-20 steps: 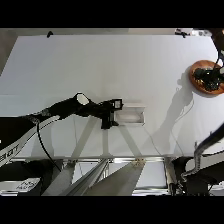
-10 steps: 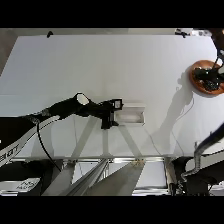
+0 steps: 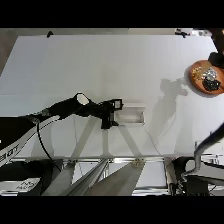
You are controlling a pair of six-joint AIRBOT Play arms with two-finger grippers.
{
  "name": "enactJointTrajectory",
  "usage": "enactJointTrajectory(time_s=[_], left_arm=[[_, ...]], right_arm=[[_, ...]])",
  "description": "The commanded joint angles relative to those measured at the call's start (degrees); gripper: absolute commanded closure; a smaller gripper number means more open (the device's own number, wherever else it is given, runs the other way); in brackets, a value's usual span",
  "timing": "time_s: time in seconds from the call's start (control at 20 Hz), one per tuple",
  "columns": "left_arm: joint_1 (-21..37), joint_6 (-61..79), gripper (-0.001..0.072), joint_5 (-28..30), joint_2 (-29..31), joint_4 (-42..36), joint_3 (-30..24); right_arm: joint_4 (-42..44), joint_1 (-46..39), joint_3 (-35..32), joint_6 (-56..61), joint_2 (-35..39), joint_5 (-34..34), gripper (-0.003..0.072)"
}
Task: Fold the box and place the chain.
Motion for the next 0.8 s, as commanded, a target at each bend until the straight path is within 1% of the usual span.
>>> enactJointTrajectory(time_s=[0.0, 0.25, 0.5, 0.6, 0.75], left_arm=[[0.02, 0.02, 0.0252, 0.0, 0.0, 0.0, 0.0], [0.02, 0.02, 0.0252, 0.0, 0.0, 0.0, 0.02], [0.02, 0.02, 0.0252, -0.02, 0.0, 0.0, 0.0], [0.02, 0.02, 0.0252, 0.0, 0.0, 0.0, 0.0], [0.02, 0.02, 0.0252, -0.02, 0.0, 0.0, 0.02]], right_arm=[[0.11, 2.62, 0.02, -0.44, 11.26, 7.65, 0.0677], [1.2, 7.5, 0.02, -0.2, 23.47, 17.38, 0.0677], [2.71, 10.62, 0.02, 0.31, 32.96, 22.36, 0.0678], [2.75, 10.82, 0.02, 0.35, 35.6, 25.03, 0.0678], [2.99, 10.82, -0.02, 0.39, 37.75, 31.8, 0.0678]])
